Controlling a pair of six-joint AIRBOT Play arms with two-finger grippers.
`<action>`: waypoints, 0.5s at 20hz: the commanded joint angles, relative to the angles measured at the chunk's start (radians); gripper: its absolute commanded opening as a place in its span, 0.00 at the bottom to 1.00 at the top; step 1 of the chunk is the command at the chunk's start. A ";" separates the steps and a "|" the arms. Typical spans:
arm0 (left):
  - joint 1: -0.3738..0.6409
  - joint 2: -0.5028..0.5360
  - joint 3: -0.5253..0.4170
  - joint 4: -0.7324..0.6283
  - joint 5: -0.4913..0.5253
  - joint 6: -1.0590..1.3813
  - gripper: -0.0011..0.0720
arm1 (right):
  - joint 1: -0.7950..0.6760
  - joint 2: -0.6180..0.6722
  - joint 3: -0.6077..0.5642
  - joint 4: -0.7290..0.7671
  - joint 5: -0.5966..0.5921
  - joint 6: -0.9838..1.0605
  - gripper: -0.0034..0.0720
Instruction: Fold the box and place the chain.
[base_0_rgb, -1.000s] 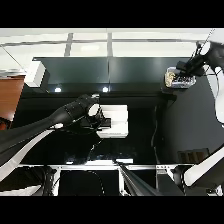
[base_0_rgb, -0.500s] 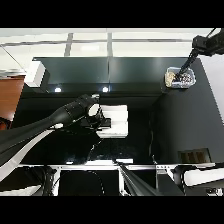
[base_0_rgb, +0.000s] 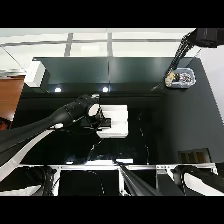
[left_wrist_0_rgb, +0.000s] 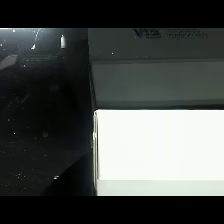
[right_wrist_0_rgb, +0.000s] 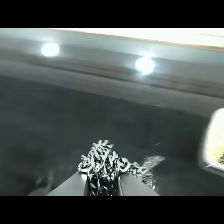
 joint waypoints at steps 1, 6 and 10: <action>0.000 0.000 0.000 0.000 -0.001 0.000 0.05 | 0.051 0.155 -0.114 0.055 0.051 -0.029 0.06; 0.000 0.000 0.000 0.000 -0.001 0.000 0.05 | 0.148 0.237 -0.169 0.256 0.196 -0.024 0.06; 0.000 0.000 0.000 0.000 -0.001 0.000 0.05 | 0.298 0.236 -0.169 0.286 0.193 -0.001 0.06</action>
